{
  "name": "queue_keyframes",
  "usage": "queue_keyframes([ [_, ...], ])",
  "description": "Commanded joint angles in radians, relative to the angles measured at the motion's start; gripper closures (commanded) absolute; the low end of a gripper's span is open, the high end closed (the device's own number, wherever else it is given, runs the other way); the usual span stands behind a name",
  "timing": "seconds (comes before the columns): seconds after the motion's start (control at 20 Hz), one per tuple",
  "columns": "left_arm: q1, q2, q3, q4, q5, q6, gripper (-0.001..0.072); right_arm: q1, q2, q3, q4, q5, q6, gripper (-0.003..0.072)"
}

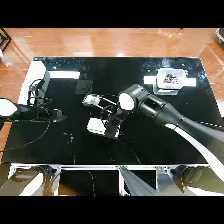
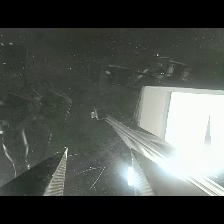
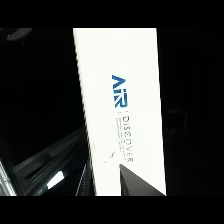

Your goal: Fold the box and place the chain.

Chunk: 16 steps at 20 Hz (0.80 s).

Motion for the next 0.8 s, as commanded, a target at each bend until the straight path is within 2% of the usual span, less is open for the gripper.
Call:
queue_keyframes([
  [0.0,0.000,-0.001,0.000,-0.004,0.004,0.000,0.0201,-0.025,0.046,0.000,0.023,0.093,0.148,0.0579],
  [0.05,0.000,-0.001,0.000,-0.004,0.007,0.000,0.0201,-0.044,0.058,-0.010,0.043,0.153,0.224,0.0658],
  [0.1,0.000,-0.001,0.000,-0.005,0.008,0.000,0.0201,-0.064,0.091,-0.059,0.085,0.160,0.308,0.0658],
  [0.15,0.000,-0.001,0.000,-0.007,0.009,0.000,0.0201,-0.077,0.144,-0.149,0.154,0.099,0.335,0.0658],
  [0.25,-0.001,-0.001,0.000,-0.007,0.018,0.000,0.0201,-0.098,0.265,-0.360,0.356,-0.121,0.359,0.0658],
  [0.35,-0.001,-0.001,0.000,-0.007,0.032,0.000,0.0201,-0.101,0.352,-0.580,0.633,-0.459,0.368,0.0658],
  [0.4,-0.001,-0.002,0.000,-0.007,0.034,0.000,0.0201,-0.099,0.357,-0.663,0.818,-0.591,0.362,0.0657],
  [0.45,-0.002,-0.002,0.000,-0.008,0.035,0.000,0.0201,-0.097,0.351,-0.711,0.950,-0.668,0.319,0.0657],
  [0.5,-0.002,-0.002,0.000,-0.008,0.034,0.000,0.0201,-0.097,0.338,-0.729,1.020,-0.706,0.275,0.0658],
  [0.65,-0.002,-0.003,0.000,-0.008,0.036,0.000,0.0201,-0.100,0.311,-0.727,1.066,-0.793,0.262,0.0658],
  [0.75,-0.002,-0.003,0.000,-0.010,0.035,0.000,0.0201,-0.100,0.300,-0.727,1.074,-0.800,0.262,0.0658],
])
